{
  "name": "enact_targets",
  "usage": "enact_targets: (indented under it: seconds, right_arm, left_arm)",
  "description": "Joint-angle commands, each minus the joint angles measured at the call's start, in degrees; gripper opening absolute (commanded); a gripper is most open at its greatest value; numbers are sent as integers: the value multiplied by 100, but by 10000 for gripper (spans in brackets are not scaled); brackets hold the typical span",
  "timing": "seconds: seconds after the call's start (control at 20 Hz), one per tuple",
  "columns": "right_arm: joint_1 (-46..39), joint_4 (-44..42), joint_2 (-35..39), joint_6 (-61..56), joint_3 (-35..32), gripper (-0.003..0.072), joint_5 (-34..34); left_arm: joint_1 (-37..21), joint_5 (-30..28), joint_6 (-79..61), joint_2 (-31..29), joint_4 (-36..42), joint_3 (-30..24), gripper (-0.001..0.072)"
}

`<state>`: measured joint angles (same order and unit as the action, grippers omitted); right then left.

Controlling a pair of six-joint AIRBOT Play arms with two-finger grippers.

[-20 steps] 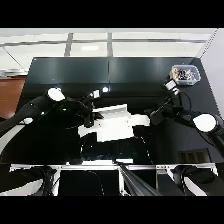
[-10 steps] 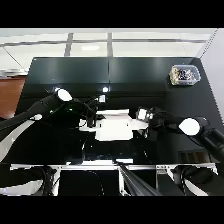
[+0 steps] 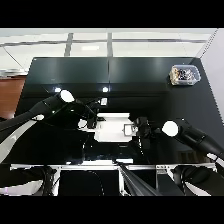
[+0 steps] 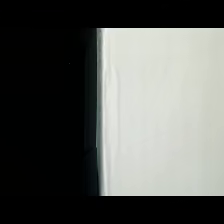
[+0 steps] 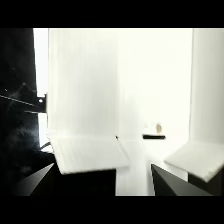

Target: Fold the box and place the chain.

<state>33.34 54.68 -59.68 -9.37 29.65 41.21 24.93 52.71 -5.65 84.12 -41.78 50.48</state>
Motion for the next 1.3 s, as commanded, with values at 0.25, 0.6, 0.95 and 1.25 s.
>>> enact_targets:
  seconds: [0.25,0.6,0.95,1.25]
  right_arm:
    - [98,-496,-87,63,195,706,-264]
    - [-289,-660,-105,92,457,706,-437]
    - [-907,-1054,-125,393,457,706,-511]
    - [-905,-2437,-693,1864,457,705,-20]
  left_arm:
    - [2,9,9,4,-39,0,29]
    - [2,26,9,4,-33,0,29]
    - [2,26,9,4,55,0,29]
    - [2,26,9,4,52,0,29]
